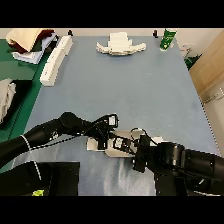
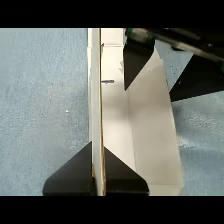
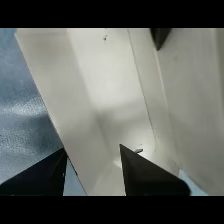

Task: Fold the box.

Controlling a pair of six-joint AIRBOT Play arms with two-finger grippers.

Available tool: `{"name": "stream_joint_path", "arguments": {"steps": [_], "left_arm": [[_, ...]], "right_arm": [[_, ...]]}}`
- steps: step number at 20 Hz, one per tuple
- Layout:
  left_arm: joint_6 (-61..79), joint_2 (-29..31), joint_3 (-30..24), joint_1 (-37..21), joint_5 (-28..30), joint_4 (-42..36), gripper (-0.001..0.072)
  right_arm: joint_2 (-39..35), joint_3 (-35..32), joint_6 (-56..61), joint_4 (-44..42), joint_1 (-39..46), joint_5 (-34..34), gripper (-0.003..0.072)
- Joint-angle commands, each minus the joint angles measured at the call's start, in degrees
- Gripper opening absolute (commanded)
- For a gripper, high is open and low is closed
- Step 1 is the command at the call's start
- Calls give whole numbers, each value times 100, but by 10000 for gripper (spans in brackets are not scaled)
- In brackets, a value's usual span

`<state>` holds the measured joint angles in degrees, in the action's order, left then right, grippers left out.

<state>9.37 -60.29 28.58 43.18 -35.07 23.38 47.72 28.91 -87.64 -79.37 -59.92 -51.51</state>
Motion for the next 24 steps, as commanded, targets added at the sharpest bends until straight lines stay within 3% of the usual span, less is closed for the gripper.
{"name": "stream_joint_path", "arguments": {"steps": [1, 6, 8, 14, 17, 19, 22, 24], "left_arm": [[2, 0, -2, 4, 0, 0, 14], [2, 0, -2, 4, 0, 2, 14], [2, 0, -2, 4, 0, 0, 14], [2, 0, -2, 4, 0, 0, 15], [2, 0, -2, 4, 0, 0, 14], [2, 0, -2, 4, -2, 0, 14], [2, 0, -2, 4, 0, 0, 14], [2, 0, -2, 4, 0, 0, 14]], "right_arm": [[-343, 7, 809, 656, -4, -175, 493], [-389, 7, 2323, 955, -4, -439, 497], [-389, 7, 2308, 957, -4, -638, 720], [-389, 0, 1530, 1023, 92, -763, 720], [-476, -13, 496, 863, 501, -529, 720], [-671, -68, -627, 328, 994, -87, 720], [-846, -238, -3075, -1552, 2149, 380, 720], [-804, -374, -5123, -3147, 2997, 256, 720]]}}
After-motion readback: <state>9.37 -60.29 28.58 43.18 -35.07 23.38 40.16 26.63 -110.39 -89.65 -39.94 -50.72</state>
